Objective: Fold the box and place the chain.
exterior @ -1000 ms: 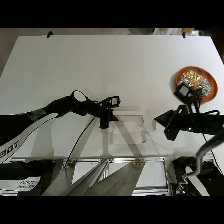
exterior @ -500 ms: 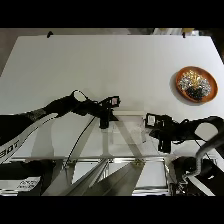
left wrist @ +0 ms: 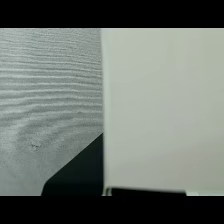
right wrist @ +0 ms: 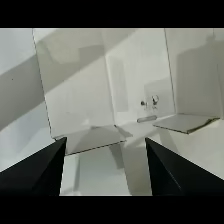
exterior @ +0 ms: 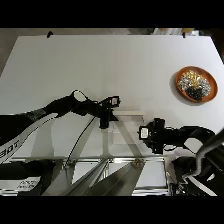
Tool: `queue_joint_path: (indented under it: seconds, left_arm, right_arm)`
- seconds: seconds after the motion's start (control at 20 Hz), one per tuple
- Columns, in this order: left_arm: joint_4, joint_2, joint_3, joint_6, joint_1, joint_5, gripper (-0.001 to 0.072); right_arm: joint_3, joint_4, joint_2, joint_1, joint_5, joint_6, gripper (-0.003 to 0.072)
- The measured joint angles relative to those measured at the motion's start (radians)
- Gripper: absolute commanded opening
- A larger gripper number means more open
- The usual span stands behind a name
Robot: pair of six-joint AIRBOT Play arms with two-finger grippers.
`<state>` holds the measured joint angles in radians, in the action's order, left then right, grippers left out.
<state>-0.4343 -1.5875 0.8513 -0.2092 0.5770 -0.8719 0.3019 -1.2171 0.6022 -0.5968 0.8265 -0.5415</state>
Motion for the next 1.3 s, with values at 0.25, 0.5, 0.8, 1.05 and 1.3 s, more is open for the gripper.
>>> queue_joint_path:
  seconds: [0.25, 0.5, 0.8, 1.05, 1.3]
  left_arm:
    - [0.0, 0.0, 0.0, 0.0, 0.0, 0.0, 0.0011]
    - [0.0, 0.0, 0.0, 0.0, 0.0, 0.0, 0.0011]
    - [0.0, 0.0, 0.0, 0.0, 0.0, 0.0, 0.0011]
    - [0.0, 0.0, 0.0, 0.0, 0.0, 0.0, 0.0011]
    - [0.0, 0.0, 0.0, 0.0, 0.0, 0.0, 0.0011]
  right_arm:
    - [-0.055, -0.006, -0.028, -0.061, -0.059, 0.006, 0.0679]
    - [-0.103, -0.025, -0.025, -0.104, -0.127, 0.069, 0.0679]
    - [-0.123, -0.058, 0.016, -0.115, -0.199, 0.094, 0.0678]
    - [-0.126, -0.063, 0.027, -0.116, -0.228, 0.097, 0.0674]
    - [-0.093, -0.046, 0.031, -0.085, -0.214, 0.098, 0.0671]
